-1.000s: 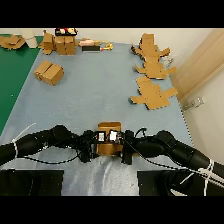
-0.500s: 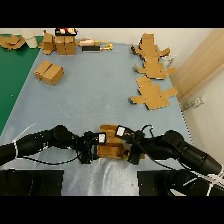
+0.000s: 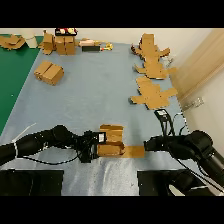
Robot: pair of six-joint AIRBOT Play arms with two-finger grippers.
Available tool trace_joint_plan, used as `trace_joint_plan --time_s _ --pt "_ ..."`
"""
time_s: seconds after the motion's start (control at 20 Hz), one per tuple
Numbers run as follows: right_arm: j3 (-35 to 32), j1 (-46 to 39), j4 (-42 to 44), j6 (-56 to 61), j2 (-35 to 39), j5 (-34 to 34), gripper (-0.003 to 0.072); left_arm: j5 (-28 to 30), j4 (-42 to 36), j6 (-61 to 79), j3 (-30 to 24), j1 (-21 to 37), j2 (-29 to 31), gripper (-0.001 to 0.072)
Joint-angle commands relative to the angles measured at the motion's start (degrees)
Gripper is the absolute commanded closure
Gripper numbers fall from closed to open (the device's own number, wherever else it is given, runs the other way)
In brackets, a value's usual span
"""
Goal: Fold the box.
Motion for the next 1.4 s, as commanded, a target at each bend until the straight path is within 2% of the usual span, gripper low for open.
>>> trace_joint_plan --time_s 0.0,0.1,0.2,0.3,0.6,0.95,1.05,1.15,1.25,1.35 --pt "-2.78 -6.80 5.33 4.92 -0.31 -2.67 0.0680 -0.02 0.04 0.02 0.00 0.02 0.00 0.0348" --pt "-5.14 -6.75 10.75 4.17 -1.92 0.39 0.0680 -0.02 0.04 0.02 0.00 0.02 0.00 0.0348" --pt "-6.82 -5.77 19.41 1.31 -3.72 6.29 0.0680 -0.02 0.04 0.02 0.00 0.02 0.00 0.0348" --pt "-7.65 -4.37 24.13 -0.26 -6.56 10.64 0.0680 -0.02 0.04 0.02 0.00 0.02 0.00 0.0347" --pt "-7.58 2.86 28.35 -1.18 -15.10 20.26 0.0680 0.00 0.04 0.02 0.00 0.02 0.00 0.0348" --pt "-2.10 8.72 28.81 0.44 -11.21 20.17 0.0679 0.00 0.04 0.02 0.00 0.02 0.00 0.0348" --pt "-0.13 9.64 28.81 0.63 -10.91 20.09 0.0578 -0.02 0.04 0.02 0.00 0.02 0.00 0.0348" --pt "0.48 9.64 28.55 0.63 -10.95 20.06 0.0576 -0.02 0.04 0.02 0.00 0.02 0.00 0.0348" --pt "0.50 9.66 28.55 0.66 -10.99 20.04 0.0400 0.00 0.04 0.02 0.00 0.02 0.00 0.0348" --pt "0.50 9.64 28.48 0.63 -10.99 20.02 0.0384 -0.02 0.04 0.02 0.00 0.02 0.00 0.0348"
